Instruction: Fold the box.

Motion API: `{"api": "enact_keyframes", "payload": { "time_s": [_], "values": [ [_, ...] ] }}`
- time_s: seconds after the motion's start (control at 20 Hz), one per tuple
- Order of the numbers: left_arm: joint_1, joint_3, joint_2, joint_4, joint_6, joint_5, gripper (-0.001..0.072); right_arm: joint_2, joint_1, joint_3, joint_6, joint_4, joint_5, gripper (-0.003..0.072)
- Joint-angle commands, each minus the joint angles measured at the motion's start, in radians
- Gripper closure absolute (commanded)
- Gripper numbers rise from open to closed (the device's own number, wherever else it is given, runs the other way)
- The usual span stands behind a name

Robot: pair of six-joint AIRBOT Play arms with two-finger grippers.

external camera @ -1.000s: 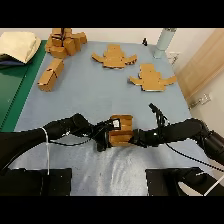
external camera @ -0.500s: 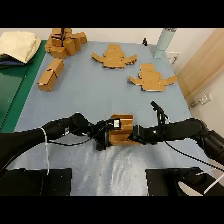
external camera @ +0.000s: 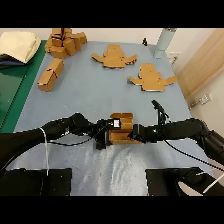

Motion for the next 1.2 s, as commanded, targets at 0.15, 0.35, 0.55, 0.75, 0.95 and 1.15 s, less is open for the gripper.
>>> {"api": "enact_keyframes", "payload": {
  "time_s": [0.15, 0.35, 0.55, 0.75, 0.95, 1.15],
  "values": [
    [0.000, -0.001, -0.007, 0.013, -0.018, -0.005, 0.0185, 0.000, 0.001, 0.001, -0.004, -0.010, 0.004, 0.0683],
    [0.000, -0.002, -0.007, 0.013, -0.017, -0.006, 0.0184, -0.001, 0.001, 0.001, -0.004, -0.027, 0.012, 0.0684],
    [0.000, -0.010, -0.015, 0.032, -0.017, -0.042, 0.0185, -0.037, 0.001, 0.001, -0.004, -0.032, 0.043, 0.0684],
    [0.000, -0.011, -0.014, 0.032, -0.017, -0.048, 0.0185, -0.073, 0.001, 0.008, -0.047, -0.024, 0.097, 0.0684],
    [0.000, -0.011, -0.014, 0.032, -0.017, -0.048, 0.0185, -0.093, 0.000, 0.067, -0.126, -0.029, 0.163, 0.0684],
    [0.000, -0.011, -0.014, 0.031, -0.017, -0.048, 0.0185, -0.233, -0.015, 0.150, -0.237, -0.051, 0.187, 0.0684]
  ]
}}
